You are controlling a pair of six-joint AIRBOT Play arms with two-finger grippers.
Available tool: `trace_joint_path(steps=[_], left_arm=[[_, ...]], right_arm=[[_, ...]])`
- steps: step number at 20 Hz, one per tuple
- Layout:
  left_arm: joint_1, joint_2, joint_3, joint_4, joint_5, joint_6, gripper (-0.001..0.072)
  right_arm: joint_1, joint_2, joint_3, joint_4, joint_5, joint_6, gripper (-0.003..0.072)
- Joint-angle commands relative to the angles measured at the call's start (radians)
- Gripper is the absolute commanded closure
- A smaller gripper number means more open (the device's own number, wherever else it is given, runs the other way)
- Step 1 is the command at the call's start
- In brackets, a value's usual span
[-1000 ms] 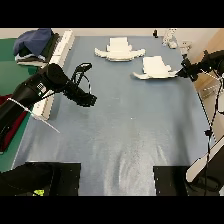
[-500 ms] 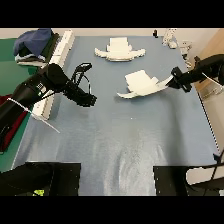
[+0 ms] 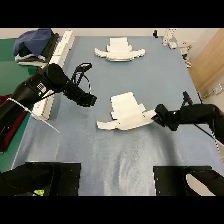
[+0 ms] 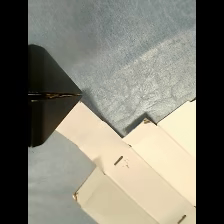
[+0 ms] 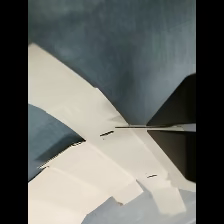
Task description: Fold the box.
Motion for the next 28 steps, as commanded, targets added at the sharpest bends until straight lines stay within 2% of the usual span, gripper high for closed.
trace_joint_path(steps=[1,2,5,7,8,11,13,14,17,18,20,25,28], left_arm=[[0.000,-0.001,0.001,0.000,0.000,0.000,0.0695],[0.000,-0.001,0.001,0.000,0.000,0.000,0.0695],[0.000,-0.001,0.001,0.000,0.000,0.000,0.0695],[0.000,-0.001,0.001,0.000,0.000,0.000,0.0695],[0.000,-0.001,0.001,0.000,0.000,0.000,0.0695],[0.000,-0.001,0.001,0.000,0.000,0.000,0.0695],[0.000,-0.001,0.001,0.000,0.000,0.000,0.0695],[0.000,-0.001,0.001,0.000,0.001,0.000,0.0695],[0.000,-0.001,0.001,0.000,0.000,0.000,0.0695],[0.000,-0.001,0.001,0.000,0.000,0.000,0.0695],[0.000,-0.001,0.001,0.000,0.001,0.000,0.0695],[0.000,-0.001,0.001,-0.003,0.004,0.000,0.0695],[0.000,-0.001,0.001,-0.003,0.004,0.000,0.0695]], right_arm=[[0.044,0.068,-0.074,-0.013,0.013,0.045,0.0217],[0.036,0.068,-0.063,-0.039,-0.008,0.044,0.0113],[-0.064,0.055,0.067,-0.186,-0.180,0.038,0.0115],[-0.185,-0.003,0.193,-0.299,-0.287,-0.026,0.0118],[-0.253,-0.049,0.251,-0.308,-0.314,-0.097,0.0119],[-0.403,-0.227,0.380,-0.148,-0.370,-0.419,0.0119],[-0.447,-0.361,0.444,0.000,-0.417,-0.646,0.0119],[-0.450,-0.420,0.471,0.022,-0.423,-0.693,0.0119],[-0.449,-0.574,0.536,0.041,-0.444,-0.797,0.0133],[-0.449,-0.612,0.550,0.057,-0.462,-0.830,0.0179],[-0.449,-0.670,0.563,0.072,-0.493,-0.850,0.0179],[-0.437,-0.763,0.562,0.104,-0.571,-0.907,0.0178],[-0.389,-0.772,0.563,0.134,-0.597,-0.950,0.0179]])
